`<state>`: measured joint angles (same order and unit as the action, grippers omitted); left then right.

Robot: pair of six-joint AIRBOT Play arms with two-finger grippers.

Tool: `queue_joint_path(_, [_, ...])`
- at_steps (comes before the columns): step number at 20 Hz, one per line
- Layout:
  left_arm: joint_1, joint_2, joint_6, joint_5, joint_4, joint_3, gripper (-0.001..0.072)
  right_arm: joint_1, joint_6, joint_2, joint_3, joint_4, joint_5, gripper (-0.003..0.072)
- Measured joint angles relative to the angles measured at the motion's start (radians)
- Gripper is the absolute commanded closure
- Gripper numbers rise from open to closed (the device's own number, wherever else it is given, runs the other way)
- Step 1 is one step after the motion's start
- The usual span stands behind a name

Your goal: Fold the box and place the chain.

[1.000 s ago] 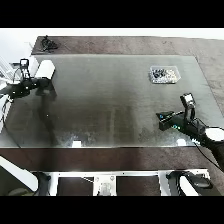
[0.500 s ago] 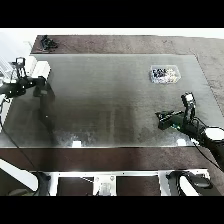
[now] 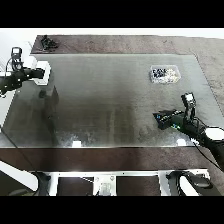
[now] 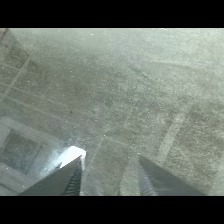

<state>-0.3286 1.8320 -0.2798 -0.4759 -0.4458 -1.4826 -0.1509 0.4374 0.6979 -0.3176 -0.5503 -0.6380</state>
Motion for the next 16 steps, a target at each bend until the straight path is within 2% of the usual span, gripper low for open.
queue_joint_path(3, [0.000,-0.068,0.000,-0.021,-0.045,-0.011,-0.0011,0.000,0.000,0.000,0.000,0.001,0.019,0.0245])
queue_joint_path(4, [0.000,-0.096,0.000,-0.035,-0.060,-0.013,0.0000,0.000,0.000,0.000,0.000,0.001,0.025,0.0282])
queue_joint_path(5, [0.000,-0.126,-0.006,-0.051,-0.066,-0.016,0.0134,0.000,0.000,0.000,0.000,0.001,0.030,0.0440])
queue_joint_path(6, [0.000,-0.153,-0.019,-0.077,-0.072,-0.016,0.0502,0.000,0.000,0.000,0.000,0.001,0.034,0.0585])
queue_joint_path(7, [0.000,-0.177,-0.029,-0.119,-0.084,-0.016,0.0692,0.000,0.000,0.000,0.000,0.001,0.036,0.0670])
queue_joint_path(12, [0.000,-0.286,-0.048,-0.328,-0.081,-0.015,0.0696,0.000,0.000,0.000,0.000,0.001,0.043,0.0680])
queue_joint_path(14, [0.003,-0.344,-0.055,-0.365,-0.065,0.003,0.0696,0.000,0.000,0.000,0.000,0.001,0.044,0.0680])
queue_joint_path(16, [0.017,-0.425,-0.058,-0.360,-0.055,0.048,0.0697,0.000,0.000,0.000,0.000,0.000,0.046,0.0681])
